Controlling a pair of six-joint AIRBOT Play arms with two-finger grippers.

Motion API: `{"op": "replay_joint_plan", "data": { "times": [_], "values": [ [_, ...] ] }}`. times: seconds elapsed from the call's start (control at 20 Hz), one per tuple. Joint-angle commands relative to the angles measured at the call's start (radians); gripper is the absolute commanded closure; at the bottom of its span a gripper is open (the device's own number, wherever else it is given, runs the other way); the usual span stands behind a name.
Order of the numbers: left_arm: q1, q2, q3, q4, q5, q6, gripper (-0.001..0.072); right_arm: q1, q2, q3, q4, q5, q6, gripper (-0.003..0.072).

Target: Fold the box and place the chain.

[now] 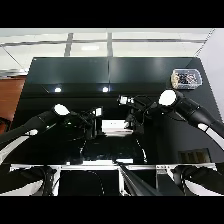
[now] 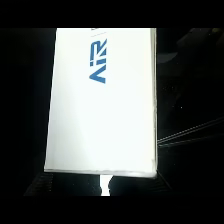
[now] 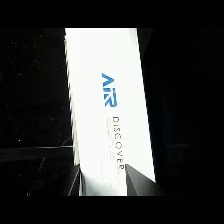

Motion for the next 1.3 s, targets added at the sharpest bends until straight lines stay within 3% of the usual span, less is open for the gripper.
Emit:
{"op": "replay_joint_plan", "data": {
  "times": [0.0,1.25],
  "values": [
    [0.0,0.0,0.001,0.0,0.0,0.001,0.0255,0.0,-0.001,-0.001,-0.003,0.0,0.0,0.0374],
    [0.0,0.0,0.001,0.0,0.0,0.001,0.0255,0.0,-0.016,-0.001,-0.009,-0.003,0.008,0.0373]
  ]
}}
